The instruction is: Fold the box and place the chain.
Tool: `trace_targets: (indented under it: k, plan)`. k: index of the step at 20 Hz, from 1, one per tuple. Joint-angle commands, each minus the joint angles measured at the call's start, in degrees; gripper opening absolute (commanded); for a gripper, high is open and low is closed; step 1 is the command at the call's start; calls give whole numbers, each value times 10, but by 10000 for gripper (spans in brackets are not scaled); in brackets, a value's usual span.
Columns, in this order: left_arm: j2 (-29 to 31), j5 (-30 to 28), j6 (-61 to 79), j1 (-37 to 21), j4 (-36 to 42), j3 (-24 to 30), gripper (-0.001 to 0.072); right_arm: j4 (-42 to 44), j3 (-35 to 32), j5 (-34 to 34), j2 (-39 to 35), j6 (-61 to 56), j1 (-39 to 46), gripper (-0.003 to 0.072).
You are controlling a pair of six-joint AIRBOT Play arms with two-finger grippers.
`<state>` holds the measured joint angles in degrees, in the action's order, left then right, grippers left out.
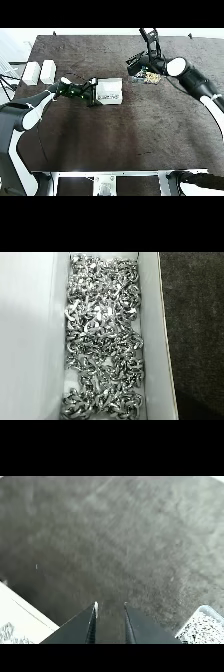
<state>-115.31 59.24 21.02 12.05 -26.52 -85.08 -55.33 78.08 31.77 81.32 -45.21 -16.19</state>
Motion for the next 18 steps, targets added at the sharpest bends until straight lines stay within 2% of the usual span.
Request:
trace_targets:
  k: [1, 3, 4, 9, 12, 16, 18]
  plan:
    - [0, 2, 0, 0, 0, 0, 531, 158, 67, 138, 75, 161, 47, 188]
    - [0, 2, 0, 0, 0, 0, 531, 206, 78, 140, 115, 209, 60, 184]
    - [0, 2, 0, 0, 0, 0, 531, 225, 85, 150, 135, 233, 64, 144]
    - [0, 2, 0, 0, 0, 0, 531, 254, 136, 245, 228, 272, 66, 142]
    - [0, 2, 0, 0, 0, 0, 531, 257, 139, 283, 243, 273, 64, 142]
    - [0, 2, 0, 0, 0, 0, 531, 257, 139, 384, 244, 273, 63, 144]
    - [0, 2, 0, 0, 0, 0, 531, 254, 139, 408, 244, 263, 60, 150]
